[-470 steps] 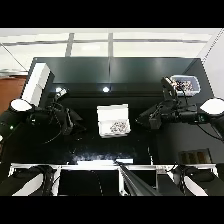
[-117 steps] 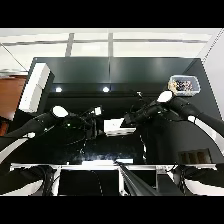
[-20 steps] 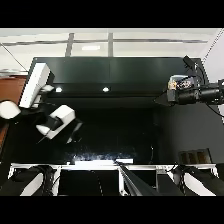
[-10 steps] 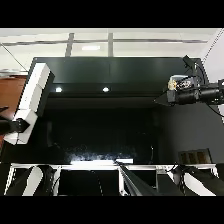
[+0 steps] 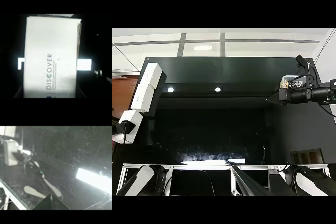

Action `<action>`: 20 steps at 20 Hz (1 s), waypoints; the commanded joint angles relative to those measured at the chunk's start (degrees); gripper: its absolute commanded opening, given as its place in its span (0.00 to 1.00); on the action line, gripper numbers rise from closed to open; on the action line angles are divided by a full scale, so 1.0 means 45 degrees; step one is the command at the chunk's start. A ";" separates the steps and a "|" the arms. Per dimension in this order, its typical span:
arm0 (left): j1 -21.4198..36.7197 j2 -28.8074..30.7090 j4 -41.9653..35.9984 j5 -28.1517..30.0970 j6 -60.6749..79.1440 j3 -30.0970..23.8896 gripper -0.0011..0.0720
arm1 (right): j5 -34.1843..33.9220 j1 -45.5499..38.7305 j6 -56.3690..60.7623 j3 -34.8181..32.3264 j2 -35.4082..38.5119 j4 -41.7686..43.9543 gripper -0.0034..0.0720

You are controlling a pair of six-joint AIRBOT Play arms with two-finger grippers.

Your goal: Fold the box and place the chain.

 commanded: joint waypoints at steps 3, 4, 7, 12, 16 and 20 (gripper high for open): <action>0.0136 -0.1710 -0.1588 0.0500 0.1943 -0.0005 0.56 | -0.0039 0.0029 0.0685 -0.0005 0.0005 0.0005 0.08; 0.0136 -0.1812 -0.1977 0.0554 0.2234 0.0000 0.57 | -0.0039 0.0034 0.0699 -0.0005 0.0005 0.0005 0.08; 0.0136 -0.1875 -0.2409 0.0797 0.2827 0.0000 0.57 | -0.0039 0.0034 0.0787 -0.0005 0.0005 0.0005 0.08; 0.0131 -0.1923 -0.2414 0.0986 0.2822 0.0000 0.93 | -0.0044 0.0034 0.0782 -0.0005 0.0005 0.0000 0.08; 0.0117 -0.1520 -0.2516 0.0913 0.2691 0.0039 1.00 | -0.0049 0.0034 0.0782 -0.0005 0.0005 0.0005 0.08; -0.0010 -0.0243 -0.4775 0.0126 0.2705 0.0520 1.00 | -0.0364 0.0029 0.0680 -0.0005 0.0005 0.0005 0.08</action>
